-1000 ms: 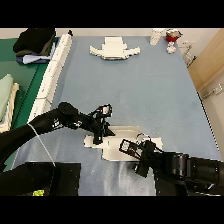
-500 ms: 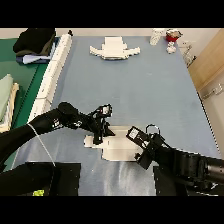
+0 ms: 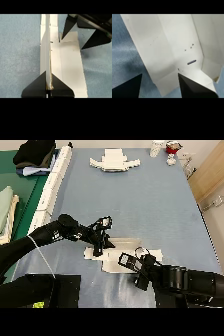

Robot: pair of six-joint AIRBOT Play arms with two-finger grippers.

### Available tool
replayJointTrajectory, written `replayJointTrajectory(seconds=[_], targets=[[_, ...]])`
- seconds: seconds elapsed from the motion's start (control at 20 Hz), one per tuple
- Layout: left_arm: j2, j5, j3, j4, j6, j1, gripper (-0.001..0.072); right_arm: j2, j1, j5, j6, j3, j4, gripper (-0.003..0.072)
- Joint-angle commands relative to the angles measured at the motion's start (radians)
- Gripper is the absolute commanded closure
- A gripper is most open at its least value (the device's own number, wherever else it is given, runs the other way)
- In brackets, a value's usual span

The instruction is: Fold the box.

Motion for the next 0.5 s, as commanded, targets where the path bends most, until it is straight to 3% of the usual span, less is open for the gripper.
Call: replayJointTrajectory(seconds=[0.0,0.45], targets=[[0.001,0.0,0.0,0.0,0.0,0.0,0.0694,-0.084,0.003,0.034,0.09,0.013,-0.083,-0.0029],[0.001,0.0,0.0,0.0,0.0,0.0,0.0694,0.024,0.003,-0.042,0.12,0.056,-0.141,-0.0029]])
